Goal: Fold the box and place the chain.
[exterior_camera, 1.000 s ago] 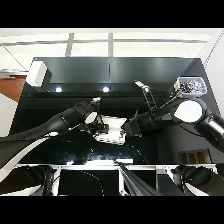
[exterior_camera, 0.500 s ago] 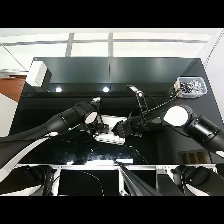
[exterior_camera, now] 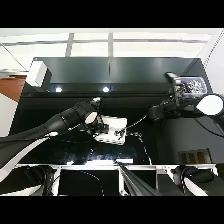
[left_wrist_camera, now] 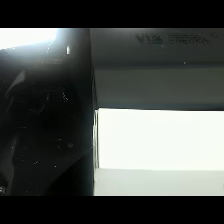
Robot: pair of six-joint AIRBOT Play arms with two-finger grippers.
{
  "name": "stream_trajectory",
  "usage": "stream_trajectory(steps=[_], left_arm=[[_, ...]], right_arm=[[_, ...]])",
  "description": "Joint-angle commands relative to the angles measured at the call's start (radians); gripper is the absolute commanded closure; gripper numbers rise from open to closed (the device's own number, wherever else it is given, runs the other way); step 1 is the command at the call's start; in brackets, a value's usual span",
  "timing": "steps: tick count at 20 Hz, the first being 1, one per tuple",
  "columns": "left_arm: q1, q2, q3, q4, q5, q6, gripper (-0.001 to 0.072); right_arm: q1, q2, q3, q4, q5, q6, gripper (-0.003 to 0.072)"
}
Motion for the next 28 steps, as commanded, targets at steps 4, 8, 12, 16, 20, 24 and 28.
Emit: stream_trajectory(steps=[4, 8, 12, 16, 20, 24, 28], left_arm=[[0.000, 0.000, 0.000, 0.000, 0.002, 0.000, 0.0672], [0.000, 0.000, 0.000, 0.001, 0.002, 0.000, 0.0672], [0.000, 0.000, 0.000, 0.001, 0.002, 0.000, 0.0672], [0.000, 0.000, 0.000, 0.000, 0.001, 0.000, 0.0672], [0.000, 0.000, 0.000, 0.000, 0.000, 0.000, 0.0672], [0.000, 0.000, 0.000, 0.000, 0.000, 0.000, 0.0672], [0.000, 0.000, 0.000, 0.000, 0.000, 0.000, 0.0672]], right_arm=[[-0.292, -0.157, -0.084, -0.260, -0.352, 0.238, -0.0025], [-0.334, -0.329, -0.024, -0.153, -0.490, 0.259, -0.0022], [-0.335, -0.473, 0.080, -0.157, -0.517, 0.342, 0.0038], [-0.335, -0.544, 0.124, -0.153, -0.520, 0.361, 0.0213], [-0.340, -0.539, 0.153, -0.159, -0.417, 0.304, 0.0646], [-0.343, -0.437, 0.216, -0.172, -0.297, 0.170, 0.0645], [-0.404, -0.237, 0.300, -0.187, -0.233, 0.156, 0.0645]])
